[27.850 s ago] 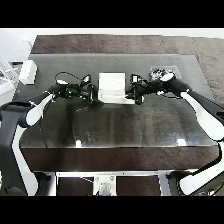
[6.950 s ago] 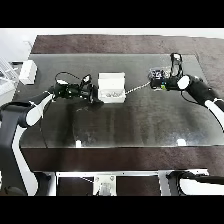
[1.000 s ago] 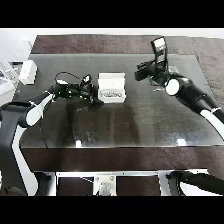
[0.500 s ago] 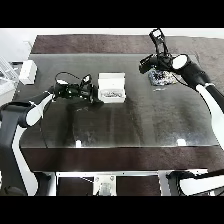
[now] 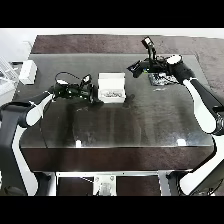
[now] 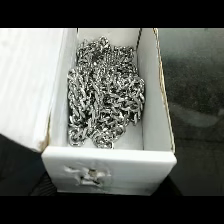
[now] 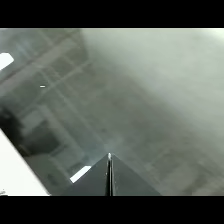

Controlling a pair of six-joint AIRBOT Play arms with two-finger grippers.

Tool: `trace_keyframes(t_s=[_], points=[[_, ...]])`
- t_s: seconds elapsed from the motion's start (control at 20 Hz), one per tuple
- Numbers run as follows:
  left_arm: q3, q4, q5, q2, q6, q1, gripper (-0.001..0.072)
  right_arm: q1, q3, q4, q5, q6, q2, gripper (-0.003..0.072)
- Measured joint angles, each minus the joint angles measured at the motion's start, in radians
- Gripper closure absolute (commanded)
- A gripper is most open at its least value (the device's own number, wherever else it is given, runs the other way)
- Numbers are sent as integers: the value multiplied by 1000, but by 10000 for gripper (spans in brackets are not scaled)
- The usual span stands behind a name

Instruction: Fold the box and place the chain.

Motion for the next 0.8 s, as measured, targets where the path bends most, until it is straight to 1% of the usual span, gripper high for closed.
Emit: trace_keyframes(t_s=[0.3,0.4,0.55,0.7,0.8], points=[[0,0,0,0,0,0,188,6,9,40,224,-26,-16,688],[0,0,0,0,0,0,187,13,8,47,270,-61,3,688],[0,0,0,0,0,0,188,23,-7,46,306,-100,51,688],[0,0,0,0,0,0,188,26,-70,31,317,-134,75,688],[0,0,0,0,0,0,188,31,-111,32,304,-177,84,688]])
